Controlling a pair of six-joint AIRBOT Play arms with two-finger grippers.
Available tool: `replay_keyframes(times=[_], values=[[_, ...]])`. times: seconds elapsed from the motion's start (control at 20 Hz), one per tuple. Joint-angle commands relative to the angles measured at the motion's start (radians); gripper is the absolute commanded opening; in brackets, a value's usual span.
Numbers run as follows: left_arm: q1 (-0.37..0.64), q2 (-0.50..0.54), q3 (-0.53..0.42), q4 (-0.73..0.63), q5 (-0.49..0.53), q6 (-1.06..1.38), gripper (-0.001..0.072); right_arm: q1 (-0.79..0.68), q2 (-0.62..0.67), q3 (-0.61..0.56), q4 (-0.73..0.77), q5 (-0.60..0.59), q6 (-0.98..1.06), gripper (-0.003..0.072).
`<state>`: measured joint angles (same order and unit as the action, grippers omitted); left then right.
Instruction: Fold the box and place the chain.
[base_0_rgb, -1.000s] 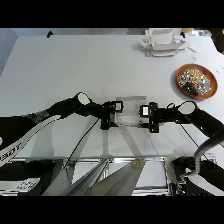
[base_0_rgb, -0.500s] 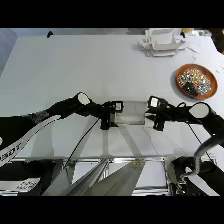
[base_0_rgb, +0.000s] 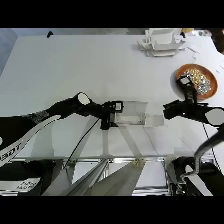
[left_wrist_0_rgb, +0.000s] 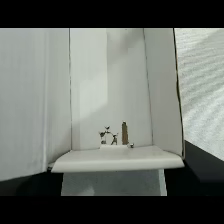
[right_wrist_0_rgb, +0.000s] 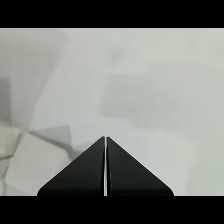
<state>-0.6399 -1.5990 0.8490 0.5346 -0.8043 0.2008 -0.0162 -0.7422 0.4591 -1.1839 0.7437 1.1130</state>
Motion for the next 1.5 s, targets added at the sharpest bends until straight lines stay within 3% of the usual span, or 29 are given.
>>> replay_keyframes(times=[0.0, 0.2, 0.4, 0.6, 1.15, 1.45], values=[[0.0, 0.0, -0.001, 0.0, 0.0, 0.0, 0.0271, -0.061, -0.041, 0.0, -0.077, 0.0, 0.329, 0.0017], [0.0, 0.0, -0.001, 0.0, 0.0, 0.0, 0.0271, -0.061, -0.174, 0.0, 0.052, 0.06, 0.37, 0.0017], [0.0, 0.0, -0.001, 0.0, 0.0, 0.0, 0.0271, -0.058, -0.245, 0.0, 0.13, 0.148, 0.249, 0.0017], [0.0, 0.0, -0.001, 0.0, 0.0, 0.0, 0.0271, -0.058, -0.256, 0.0, 0.247, 0.169, 0.159, 0.0017], [0.0, 0.0, -0.001, 0.0, 0.0, 0.0, 0.0271, -0.029, -0.304, -0.07, 0.224, 0.108, 0.143, 0.0017], [0.0, 0.0, -0.001, 0.0, 0.0, 0.0, 0.0271, -0.029, -0.289, -0.07, 0.42, 0.151, 0.032, 0.002]])
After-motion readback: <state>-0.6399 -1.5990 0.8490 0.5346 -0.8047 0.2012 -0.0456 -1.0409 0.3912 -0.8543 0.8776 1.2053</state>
